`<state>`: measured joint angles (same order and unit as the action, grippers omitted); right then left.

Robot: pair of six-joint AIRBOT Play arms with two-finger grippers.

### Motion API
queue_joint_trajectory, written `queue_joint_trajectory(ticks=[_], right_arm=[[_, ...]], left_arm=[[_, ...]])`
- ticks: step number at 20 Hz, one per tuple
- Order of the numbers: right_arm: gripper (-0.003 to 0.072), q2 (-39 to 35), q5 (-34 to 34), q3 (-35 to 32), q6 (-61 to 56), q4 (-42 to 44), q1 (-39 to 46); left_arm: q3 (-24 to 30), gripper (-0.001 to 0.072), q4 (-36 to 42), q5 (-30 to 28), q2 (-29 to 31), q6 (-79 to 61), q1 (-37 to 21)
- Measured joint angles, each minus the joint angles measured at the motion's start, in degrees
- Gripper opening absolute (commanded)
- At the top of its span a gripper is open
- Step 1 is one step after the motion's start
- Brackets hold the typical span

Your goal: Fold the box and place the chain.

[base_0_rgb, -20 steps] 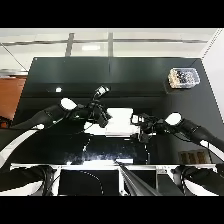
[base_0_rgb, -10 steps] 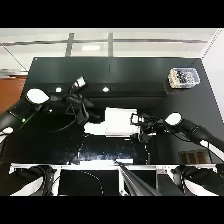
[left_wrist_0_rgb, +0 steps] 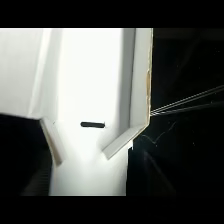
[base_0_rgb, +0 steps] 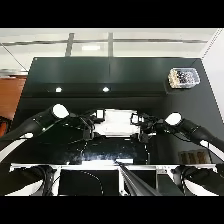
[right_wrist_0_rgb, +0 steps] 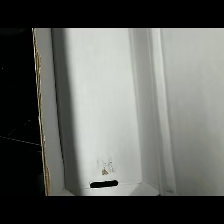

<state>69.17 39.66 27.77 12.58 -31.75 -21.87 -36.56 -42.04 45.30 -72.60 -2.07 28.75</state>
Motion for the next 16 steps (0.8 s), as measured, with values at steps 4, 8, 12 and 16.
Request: queue_joint_trajectory(ticks=[4,8,12,16], right_arm=[[0.0473,0.0,0.0,0.0,0.0,0.0,0.0],[0.0473,0.0,0.0,0.0,0.0,0.0,0.0],[0.0473,0.0,0.0,0.0,0.0,0.0,0.0],[0.0473,0.0,0.0,0.0,0.0,0.0,0.0]], left_arm=[[0.2,0.0429,0.5,-3.0,-1.0,-1.0,1.8],[0.2,0.0224,1.3,-3.8,-1.4,-1.4,2.3],[0.2,0.0225,2.7,-3.9,-1.5,-1.4,2.4],[0.2,0.0224,8.9,-3.5,-2.1,-1.8,2.4]])
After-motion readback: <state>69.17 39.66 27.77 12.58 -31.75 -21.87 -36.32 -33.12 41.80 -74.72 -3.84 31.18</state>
